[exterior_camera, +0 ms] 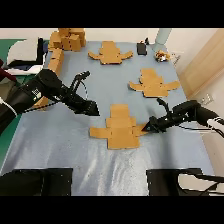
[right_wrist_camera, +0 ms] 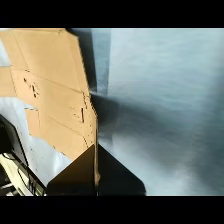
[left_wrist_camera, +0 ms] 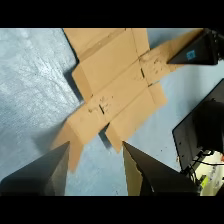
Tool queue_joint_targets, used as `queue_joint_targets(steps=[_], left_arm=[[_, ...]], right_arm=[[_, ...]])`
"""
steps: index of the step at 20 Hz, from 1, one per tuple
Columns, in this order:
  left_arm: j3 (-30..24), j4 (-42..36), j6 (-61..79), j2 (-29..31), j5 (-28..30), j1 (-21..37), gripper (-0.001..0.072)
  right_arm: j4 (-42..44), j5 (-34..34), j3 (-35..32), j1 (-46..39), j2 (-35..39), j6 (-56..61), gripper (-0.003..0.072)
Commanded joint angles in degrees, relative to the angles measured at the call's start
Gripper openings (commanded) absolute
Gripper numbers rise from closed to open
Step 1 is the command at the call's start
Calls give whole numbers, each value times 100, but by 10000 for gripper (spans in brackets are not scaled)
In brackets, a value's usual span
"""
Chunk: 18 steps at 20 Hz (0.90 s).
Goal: Fold the box.
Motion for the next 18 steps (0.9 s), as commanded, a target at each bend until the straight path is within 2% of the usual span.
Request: queue_joint_targets(steps=[1, 2, 6, 8, 10, 12, 18], left_arm=[[-15, -223, 70, -251, -348, 398, 497], [-31, -439, 234, -413, -522, 555, 551], [-39, -1622, 758, -1283, -1121, 1001, 550], [-39, -1749, 756, -1648, -1150, 1010, 550], [-39, -1947, 826, -1952, -1104, 907, 550], [-39, -2389, 1058, -2190, -903, 769, 550], [-33, -3067, 1742, -2579, 306, 527, 549]], right_arm=[[107, 299, -535, 483, 503, -341, 1], [87, 496, -765, 638, 796, -365, 1], [79, 1484, -1338, 1143, 2133, -402, 1], [63, 1725, -1394, 1320, 2599, -400, 1], [39, 1784, -1403, 1408, 2756, -400, 1], [39, 1762, -1403, 1408, 2739, -400, 1], [39, 1657, -1403, 1408, 2739, -400, 2]])
